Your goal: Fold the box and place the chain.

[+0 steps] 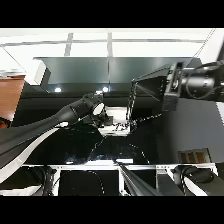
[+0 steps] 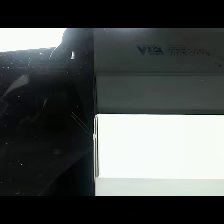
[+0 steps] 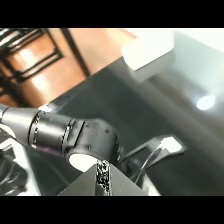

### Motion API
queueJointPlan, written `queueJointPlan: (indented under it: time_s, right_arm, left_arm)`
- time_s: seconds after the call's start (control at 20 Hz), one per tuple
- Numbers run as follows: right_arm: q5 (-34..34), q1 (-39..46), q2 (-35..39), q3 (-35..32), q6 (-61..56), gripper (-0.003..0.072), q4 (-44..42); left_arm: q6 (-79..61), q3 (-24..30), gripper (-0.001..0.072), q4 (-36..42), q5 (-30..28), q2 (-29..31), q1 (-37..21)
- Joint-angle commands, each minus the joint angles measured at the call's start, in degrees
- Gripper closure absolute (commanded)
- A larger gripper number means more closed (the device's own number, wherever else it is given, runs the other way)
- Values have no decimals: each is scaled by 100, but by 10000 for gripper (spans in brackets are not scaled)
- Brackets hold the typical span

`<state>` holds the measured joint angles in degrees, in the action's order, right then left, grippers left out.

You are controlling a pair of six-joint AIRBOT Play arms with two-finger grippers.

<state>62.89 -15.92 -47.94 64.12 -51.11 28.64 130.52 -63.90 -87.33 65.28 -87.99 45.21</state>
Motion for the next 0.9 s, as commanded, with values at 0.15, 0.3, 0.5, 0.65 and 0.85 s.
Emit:
queueJointPlan:
  time_s: [0.15,0.3,0.5,0.65,0.85]
  right_arm:
    - [-485,-153,-693,-1729,-120,667,-140]
    - [-988,-160,-1027,-2463,-118,666,-140]
    - [-1040,-153,-1276,-2590,-83,417,-131]
    - [-702,190,-1244,-2533,59,236,417]
    - [-706,267,-1248,-2739,511,230,2612]
  left_arm:
    - [-2,-2,679,-2,-4,-4,-4]
    - [0,-2,679,-2,-2,-4,-4]
    - [0,-2,679,-2,-2,-4,-4]
    - [-2,-2,679,-2,2,-4,-4]
    - [-2,-2,679,-7,63,-4,-4]
